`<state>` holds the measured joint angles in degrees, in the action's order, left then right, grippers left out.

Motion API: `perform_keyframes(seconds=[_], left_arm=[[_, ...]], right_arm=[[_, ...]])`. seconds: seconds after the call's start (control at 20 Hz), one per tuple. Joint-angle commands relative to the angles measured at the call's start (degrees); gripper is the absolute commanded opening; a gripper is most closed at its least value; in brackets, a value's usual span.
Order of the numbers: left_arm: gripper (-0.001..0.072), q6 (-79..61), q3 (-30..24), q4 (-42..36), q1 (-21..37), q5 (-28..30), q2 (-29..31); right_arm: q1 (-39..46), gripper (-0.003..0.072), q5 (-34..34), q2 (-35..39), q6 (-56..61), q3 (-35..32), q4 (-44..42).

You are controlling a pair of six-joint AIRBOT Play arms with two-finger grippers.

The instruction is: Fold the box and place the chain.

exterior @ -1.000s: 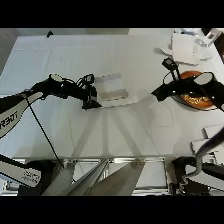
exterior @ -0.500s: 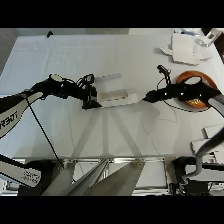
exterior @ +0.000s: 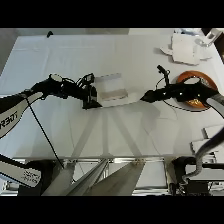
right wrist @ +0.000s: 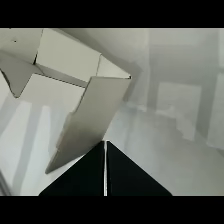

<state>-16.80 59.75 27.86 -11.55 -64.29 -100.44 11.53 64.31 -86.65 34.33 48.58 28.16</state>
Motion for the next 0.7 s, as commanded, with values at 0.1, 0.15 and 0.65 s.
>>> perform_keyframes(seconds=[0.1, 0.15, 0.65], left_arm=[[0.0395, 0.6, 0.0, 1.1, 0.0, 0.3, 0.3], [0.0395, 0.6, 0.0, 1.9, 0.0, 0.2, 0.4], [0.0395, 1.6, 0.0, 9.6, 0.0, 0.5, 1.4]], right_arm=[[0.0, 0.0007, 3.0, -0.1, -0.3, 0.0, -1.3], [0.0, 0.0008, 2.7, -0.1, -0.3, 0.0, -1.3], [0.0, 0.0008, 2.9, -4.4, -0.5, 0.0, -6.2]])
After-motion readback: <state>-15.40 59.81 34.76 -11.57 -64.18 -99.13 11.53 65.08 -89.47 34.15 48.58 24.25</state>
